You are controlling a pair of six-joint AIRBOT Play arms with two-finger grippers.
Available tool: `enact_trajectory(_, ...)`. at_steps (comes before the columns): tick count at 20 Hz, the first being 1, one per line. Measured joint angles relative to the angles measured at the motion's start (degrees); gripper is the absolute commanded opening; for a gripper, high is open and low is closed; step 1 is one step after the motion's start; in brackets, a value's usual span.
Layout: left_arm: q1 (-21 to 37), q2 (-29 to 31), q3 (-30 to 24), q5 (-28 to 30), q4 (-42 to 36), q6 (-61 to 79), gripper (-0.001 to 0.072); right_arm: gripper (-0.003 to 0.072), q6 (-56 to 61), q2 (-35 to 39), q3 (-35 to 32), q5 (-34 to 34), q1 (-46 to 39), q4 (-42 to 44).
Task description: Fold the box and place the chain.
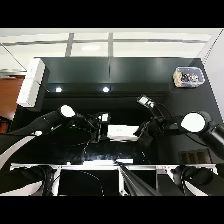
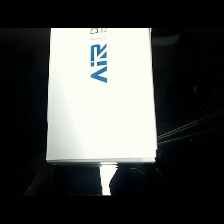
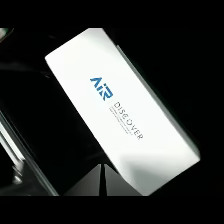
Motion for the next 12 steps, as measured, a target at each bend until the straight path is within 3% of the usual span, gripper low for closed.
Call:
enact_trajectory(5, 0.0, 0.0, 0.0, 0.0, 0.0, 0.0, 0.0469, 0.0027, 11.5, -4.3, -2.2, -4.9, 0.0, 8.5)
enact_trajectory(12, 0.0, 0.0, 0.0, 0.0, 0.0, 0.1, 0.0469, 0.0028, 14.4, -11.5, -2.8, -7.4, 0.0, 12.5)
